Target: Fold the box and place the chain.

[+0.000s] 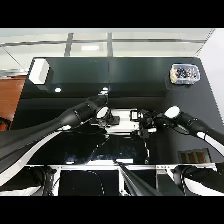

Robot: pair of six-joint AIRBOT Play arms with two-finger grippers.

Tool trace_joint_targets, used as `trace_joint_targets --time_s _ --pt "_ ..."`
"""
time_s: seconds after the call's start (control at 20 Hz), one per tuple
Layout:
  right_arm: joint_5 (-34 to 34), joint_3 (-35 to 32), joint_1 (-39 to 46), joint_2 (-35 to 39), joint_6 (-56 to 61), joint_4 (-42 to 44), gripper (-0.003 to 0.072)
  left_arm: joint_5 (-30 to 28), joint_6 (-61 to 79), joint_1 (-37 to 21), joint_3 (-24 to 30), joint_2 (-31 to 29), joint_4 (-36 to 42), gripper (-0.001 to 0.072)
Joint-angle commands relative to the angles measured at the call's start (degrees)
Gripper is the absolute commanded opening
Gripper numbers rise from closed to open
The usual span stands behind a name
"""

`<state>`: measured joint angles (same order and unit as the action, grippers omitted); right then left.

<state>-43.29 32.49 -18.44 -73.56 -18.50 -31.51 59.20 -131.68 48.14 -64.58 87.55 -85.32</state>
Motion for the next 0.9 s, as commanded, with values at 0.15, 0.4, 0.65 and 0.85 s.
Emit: trace_joint_targets --time_s 0.15,0.4,0.65,0.85 --pt "-2.5 0.1 0.0 2.8 4.8 -4.8 0.0625 1.4 0.0 -0.1 0.0 0.0 -0.8 0.0027" --pt "-4.1 0.1 0.6 8.4 7.8 -8.0 0.0624 2.6 -0.2 -0.1 0.0 0.0 -1.2 0.0026" --pt "-2.8 0.0 0.6 9.0 7.7 -10.9 0.0624 2.8 -0.4 -0.1 0.0 0.0 -1.7 0.0026" --pt "0.3 0.0 0.5 9.0 7.5 -10.8 0.0623 2.9 -1.0 -0.5 0.0 0.0 -3.1 0.0025"
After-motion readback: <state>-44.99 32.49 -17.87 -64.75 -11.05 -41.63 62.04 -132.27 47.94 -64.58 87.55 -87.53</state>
